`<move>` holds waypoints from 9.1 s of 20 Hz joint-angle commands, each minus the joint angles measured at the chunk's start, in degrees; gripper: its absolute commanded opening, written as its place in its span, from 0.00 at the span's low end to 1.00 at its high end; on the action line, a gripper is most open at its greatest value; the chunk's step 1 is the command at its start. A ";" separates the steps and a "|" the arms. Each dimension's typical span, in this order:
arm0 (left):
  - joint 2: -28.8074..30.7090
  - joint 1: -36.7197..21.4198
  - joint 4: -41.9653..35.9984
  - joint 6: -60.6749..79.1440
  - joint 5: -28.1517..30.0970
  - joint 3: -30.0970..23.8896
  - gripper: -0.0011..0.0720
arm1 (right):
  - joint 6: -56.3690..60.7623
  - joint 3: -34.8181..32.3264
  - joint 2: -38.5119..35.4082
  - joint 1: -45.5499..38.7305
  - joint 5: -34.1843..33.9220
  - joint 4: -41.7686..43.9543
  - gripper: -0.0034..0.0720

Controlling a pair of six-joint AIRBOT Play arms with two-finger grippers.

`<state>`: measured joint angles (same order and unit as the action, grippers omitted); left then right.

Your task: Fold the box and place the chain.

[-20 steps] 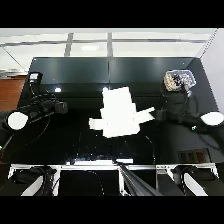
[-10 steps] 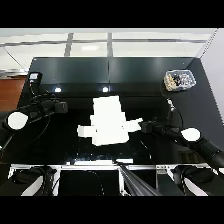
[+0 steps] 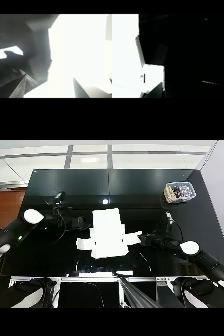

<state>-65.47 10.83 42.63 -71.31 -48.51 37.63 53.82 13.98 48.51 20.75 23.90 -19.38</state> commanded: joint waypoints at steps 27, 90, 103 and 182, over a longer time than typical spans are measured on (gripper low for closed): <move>-36.52 7.39 0.37 30.38 -41.07 32.70 0.05 | -0.31 0.07 -0.04 0.04 2.38 -2.40 0.06; -24.04 19.12 -0.72 69.66 -2.97 19.37 0.05 | -58.69 15.26 8.26 -2.84 16.35 -20.55 0.94; -24.04 19.12 -0.68 69.66 -2.91 19.37 0.05 | -77.20 15.23 17.97 -5.95 20.17 -3.50 0.94; -14.51 10.01 -19.69 45.11 0.52 11.74 0.04 | -73.20 17.31 24.02 -3.37 18.27 -12.22 0.35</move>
<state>-82.37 22.92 20.05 -26.61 -45.34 46.37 -19.42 31.24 72.53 17.32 42.17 -31.62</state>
